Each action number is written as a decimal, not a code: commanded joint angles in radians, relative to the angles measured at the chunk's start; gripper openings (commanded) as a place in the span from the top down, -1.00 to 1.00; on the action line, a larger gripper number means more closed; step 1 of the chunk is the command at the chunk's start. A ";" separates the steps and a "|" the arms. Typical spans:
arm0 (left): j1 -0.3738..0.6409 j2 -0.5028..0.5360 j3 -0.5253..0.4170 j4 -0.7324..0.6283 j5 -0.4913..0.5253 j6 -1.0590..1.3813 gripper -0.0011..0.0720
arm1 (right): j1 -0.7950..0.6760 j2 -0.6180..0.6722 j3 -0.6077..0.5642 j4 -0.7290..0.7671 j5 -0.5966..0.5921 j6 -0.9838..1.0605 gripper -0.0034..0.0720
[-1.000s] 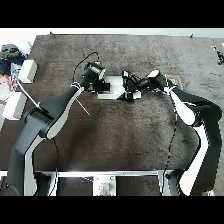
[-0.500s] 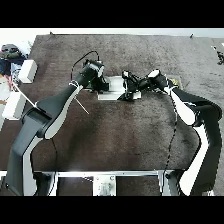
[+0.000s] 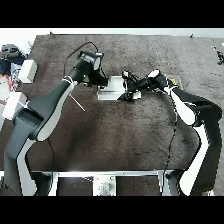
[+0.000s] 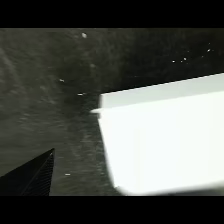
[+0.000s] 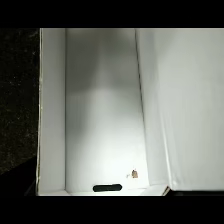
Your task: Fold the box and place the chain.
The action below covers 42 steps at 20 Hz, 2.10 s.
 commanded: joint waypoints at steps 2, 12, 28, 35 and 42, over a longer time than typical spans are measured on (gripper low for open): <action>0.037 0.069 0.001 -0.014 0.013 0.182 -0.58 | 0.001 0.001 0.000 0.001 0.000 0.000 -0.30; 0.328 0.115 -0.036 -0.711 0.161 0.934 -0.58 | 0.001 0.001 0.000 0.001 0.000 0.000 -0.29; 0.446 -0.184 -0.150 -1.117 -0.149 2.102 -1.00 | 0.001 0.001 0.000 0.001 0.000 0.000 -0.30; 0.410 -0.186 -0.192 -1.131 -0.004 2.164 -1.00 | 0.001 0.001 0.000 0.001 0.000 0.000 -0.29; 0.401 -0.201 -0.192 -1.199 -0.013 2.196 -1.00 | 0.001 0.001 0.000 0.001 0.000 0.000 -0.29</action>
